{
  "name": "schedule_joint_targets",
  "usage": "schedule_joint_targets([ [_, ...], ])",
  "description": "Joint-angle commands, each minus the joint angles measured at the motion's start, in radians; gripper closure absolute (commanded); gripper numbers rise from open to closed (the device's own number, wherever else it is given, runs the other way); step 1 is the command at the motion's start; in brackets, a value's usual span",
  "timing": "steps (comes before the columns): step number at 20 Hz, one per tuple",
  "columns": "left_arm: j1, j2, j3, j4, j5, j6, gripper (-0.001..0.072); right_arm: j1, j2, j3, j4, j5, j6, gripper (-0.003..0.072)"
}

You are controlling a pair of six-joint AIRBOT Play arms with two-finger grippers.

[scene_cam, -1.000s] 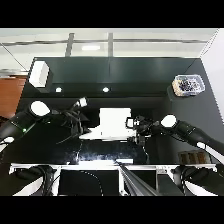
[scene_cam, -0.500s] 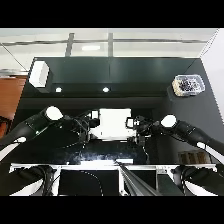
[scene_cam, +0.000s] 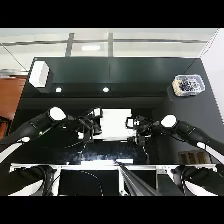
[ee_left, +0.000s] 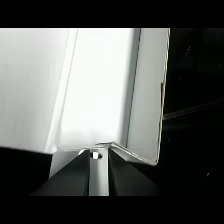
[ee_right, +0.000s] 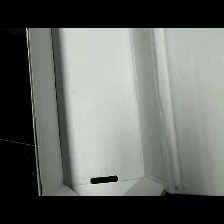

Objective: Fold the box and place the chain.

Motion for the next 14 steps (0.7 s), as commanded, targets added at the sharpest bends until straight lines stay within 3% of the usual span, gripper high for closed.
schedule_joint_targets([
  [1, -0.040, -0.031, 0.000, -0.116, 0.052, 0.031, 0.0532, 0.000, 0.000, -0.001, 0.000, 0.000, 0.000, 0.0202],
  [6, -0.065, -0.030, 0.000, -0.037, 0.077, -0.012, 0.0532, 0.000, 0.000, 0.000, 0.000, 0.000, 0.000, 0.0202],
  [7, -0.066, -0.030, 0.000, -0.040, 0.077, -0.011, 0.0441, 0.000, 0.001, -0.001, 0.000, 0.000, 0.000, 0.0202],
  [8, -0.066, -0.030, 0.000, -0.045, 0.078, -0.011, 0.0240, 0.000, 0.001, -0.001, 0.000, 0.000, 0.000, 0.0202],
  [9, -0.065, -0.029, 0.000, -0.044, 0.072, -0.012, 0.0257, 0.000, 0.001, 0.000, 0.000, 0.000, 0.000, 0.0202],
  [10, -0.065, -0.029, 0.000, -0.044, 0.068, -0.010, 0.0458, 0.000, 0.000, -0.001, 0.000, -0.001, 0.000, 0.0202],
  [12, -0.065, -0.026, 0.000, -0.042, 0.055, -0.008, 0.0486, 0.000, 0.000, -0.001, 0.000, 0.000, 0.000, 0.0203],
  [13, -0.058, -0.016, 0.005, -0.019, 0.041, -0.010, 0.0614, 0.000, 0.000, -0.001, 0.000, -0.001, 0.000, 0.0202],
  [14, -0.040, 0.006, 0.013, 0.024, 0.025, -0.046, 0.0686, 0.000, 0.000, 0.000, 0.000, 0.000, 0.000, 0.0203],
])
